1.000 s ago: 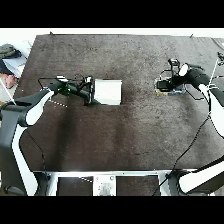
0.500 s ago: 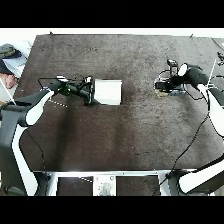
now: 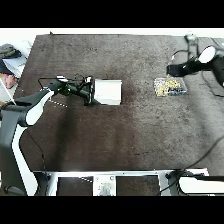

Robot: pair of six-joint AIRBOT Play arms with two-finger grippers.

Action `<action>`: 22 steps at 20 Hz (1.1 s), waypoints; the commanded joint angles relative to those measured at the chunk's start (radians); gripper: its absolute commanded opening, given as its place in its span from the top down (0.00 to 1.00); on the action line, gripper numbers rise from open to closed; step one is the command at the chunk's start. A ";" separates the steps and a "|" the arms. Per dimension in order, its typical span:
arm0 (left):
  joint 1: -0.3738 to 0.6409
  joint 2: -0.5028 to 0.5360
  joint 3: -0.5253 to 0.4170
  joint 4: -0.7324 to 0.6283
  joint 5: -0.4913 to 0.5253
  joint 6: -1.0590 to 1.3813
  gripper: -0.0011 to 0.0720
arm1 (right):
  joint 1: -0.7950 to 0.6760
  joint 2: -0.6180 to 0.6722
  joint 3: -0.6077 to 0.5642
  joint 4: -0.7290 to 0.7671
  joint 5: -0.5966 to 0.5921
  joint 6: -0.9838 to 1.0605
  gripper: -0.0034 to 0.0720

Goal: Fold the box and place the chain.

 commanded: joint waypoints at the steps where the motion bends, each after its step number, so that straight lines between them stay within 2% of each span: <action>1: 0.001 0.000 0.000 0.000 0.000 0.000 0.60 | 0.034 0.181 0.001 0.004 -0.049 -0.013 0.96; 6: 0.001 0.000 0.000 0.000 0.000 0.000 0.60 | 0.180 0.381 0.001 0.004 -0.239 -0.013 0.97; 10: 0.001 0.000 0.000 0.000 0.000 0.000 0.60 | 0.317 0.430 0.002 0.000 -0.421 -0.014 0.97; 16: 0.001 0.000 0.000 0.000 0.000 0.000 0.60 | 0.486 0.398 0.001 0.001 -0.458 -0.013 0.96; 22: 0.001 0.000 0.000 0.000 0.000 0.000 0.60 | 0.599 0.261 -0.002 0.011 -0.451 -0.010 0.96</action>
